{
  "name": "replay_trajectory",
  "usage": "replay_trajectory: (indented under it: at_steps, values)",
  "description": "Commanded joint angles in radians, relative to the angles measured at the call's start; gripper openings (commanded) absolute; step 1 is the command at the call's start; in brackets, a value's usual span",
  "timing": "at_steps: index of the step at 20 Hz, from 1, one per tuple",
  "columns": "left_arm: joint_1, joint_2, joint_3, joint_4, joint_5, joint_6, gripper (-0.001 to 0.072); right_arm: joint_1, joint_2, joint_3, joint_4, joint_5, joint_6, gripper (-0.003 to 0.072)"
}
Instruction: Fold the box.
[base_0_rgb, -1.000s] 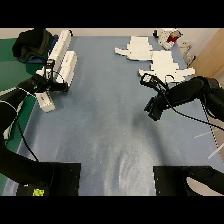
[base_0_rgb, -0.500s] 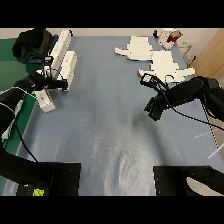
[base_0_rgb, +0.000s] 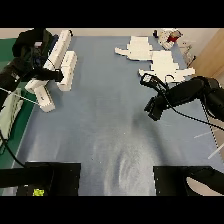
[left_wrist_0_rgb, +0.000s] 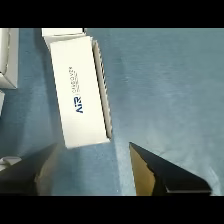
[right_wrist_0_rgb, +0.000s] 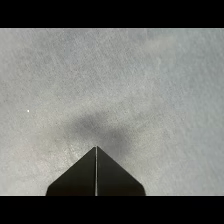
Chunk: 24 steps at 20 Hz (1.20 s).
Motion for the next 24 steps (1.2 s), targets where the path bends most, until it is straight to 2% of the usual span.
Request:
replay_trajectory:
  at_steps: [1, 2, 3, 6, 9, 12, 15, 17, 19, 24]
  values:
    - [-0.002, 0.13, 0.003, 0.047, -0.172, -0.068, 0.0616, 0.0, -0.001, 0.001, 0.0, 0.0, 0.0, 0.0006]
    - [-0.002, 0.163, 0.003, 0.043, -0.233, -0.098, 0.0371, 0.0, -0.001, 0.001, 0.0, 0.0, 0.0, 0.0006]
    - [-0.001, 0.195, 0.003, 0.037, -0.307, -0.11, 0.0015, 0.0, -0.001, 0.001, 0.0, 0.0, 0.0, 0.0006]
    - [-0.01, 0.264, -0.002, 0.018, -0.439, -0.142, 0.001, 0.0, -0.001, 0.001, 0.0, 0.0, 0.0, 0.0006]
    - [-0.078, 0.373, -0.075, 0.019, -0.433, -0.218, 0.0008, 0.0, -0.001, 0.001, 0.0, 0.0, 0.0, 0.0006]
    - [-0.201, 0.518, -0.235, 0.02, -0.404, -0.291, 0.0008, 0.0, -0.001, 0.001, 0.0, 0.0, 0.0, 0.0007]
    - [-0.327, 0.621, -0.417, 0.023, -0.383, -0.394, 0.0009, 0.0, -0.001, 0.001, 0.0, 0.0, 0.0, 0.0006]
    - [-0.393, 0.65, -0.519, 0.031, -0.353, -0.441, 0.0012, 0.0, -0.001, 0.001, 0.0, 0.0, 0.0, 0.0006]
    - [-0.423, 0.651, -0.575, 0.031, -0.343, -0.448, 0.0013, 0.0, -0.001, 0.001, 0.0, 0.0, 0.0, 0.0006]
    - [-0.43, 0.652, -0.588, 0.025, -0.342, -0.448, 0.0013, 0.0, -0.001, 0.001, 0.0, 0.0, 0.0, 0.0006]
